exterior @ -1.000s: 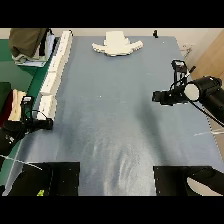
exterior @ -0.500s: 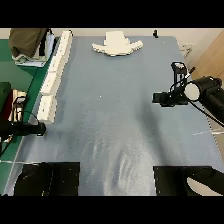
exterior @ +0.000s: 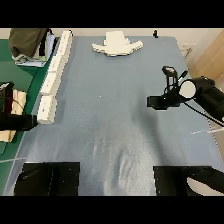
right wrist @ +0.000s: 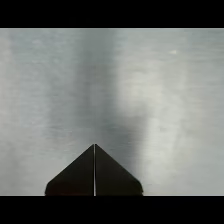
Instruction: Fold the box.
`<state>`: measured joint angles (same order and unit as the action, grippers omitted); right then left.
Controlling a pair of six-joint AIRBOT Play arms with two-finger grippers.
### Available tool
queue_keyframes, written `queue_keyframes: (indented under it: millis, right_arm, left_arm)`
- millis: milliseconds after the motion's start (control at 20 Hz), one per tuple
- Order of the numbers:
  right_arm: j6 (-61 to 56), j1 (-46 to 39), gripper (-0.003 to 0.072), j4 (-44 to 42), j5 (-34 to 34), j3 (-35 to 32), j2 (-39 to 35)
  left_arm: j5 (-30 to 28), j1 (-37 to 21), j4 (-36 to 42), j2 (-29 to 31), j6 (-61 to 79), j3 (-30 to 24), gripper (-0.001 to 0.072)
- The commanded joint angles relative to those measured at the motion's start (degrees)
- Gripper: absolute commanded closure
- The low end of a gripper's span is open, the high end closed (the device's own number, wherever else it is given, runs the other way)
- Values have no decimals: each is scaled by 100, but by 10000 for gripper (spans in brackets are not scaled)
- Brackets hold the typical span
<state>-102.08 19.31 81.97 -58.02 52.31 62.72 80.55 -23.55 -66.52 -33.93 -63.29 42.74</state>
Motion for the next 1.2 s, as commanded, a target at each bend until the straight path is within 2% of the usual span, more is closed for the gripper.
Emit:
queue_keyframes:
  millis: [0,200,300,400,500,600,1150]
  right_arm:
    - [706,63,684,-894,-2,376,610]
    - [717,345,684,-992,-15,1425,1438]
    - [695,479,684,-1023,-136,1934,1762]
    - [632,590,683,-1071,-212,2280,2002]
    - [632,660,683,-1143,-136,2402,2133]
    - [632,686,683,-1272,-98,2404,2159]
    - [634,682,684,-1276,-199,2404,2149]
  left_arm:
    - [90,1189,387,-1032,-846,691,697]
    - [-1158,3283,372,-2828,-986,2050,697]
    - [-1543,3987,361,-3654,-990,2730,698]
    - [-1534,4446,363,-4356,-1019,3281,698]
    - [-1508,4701,378,-4822,-1027,3637,698]
    - [-1556,4782,376,-5042,-1023,3773,697]
    - [-1565,4784,374,-5073,-1021,3768,697]
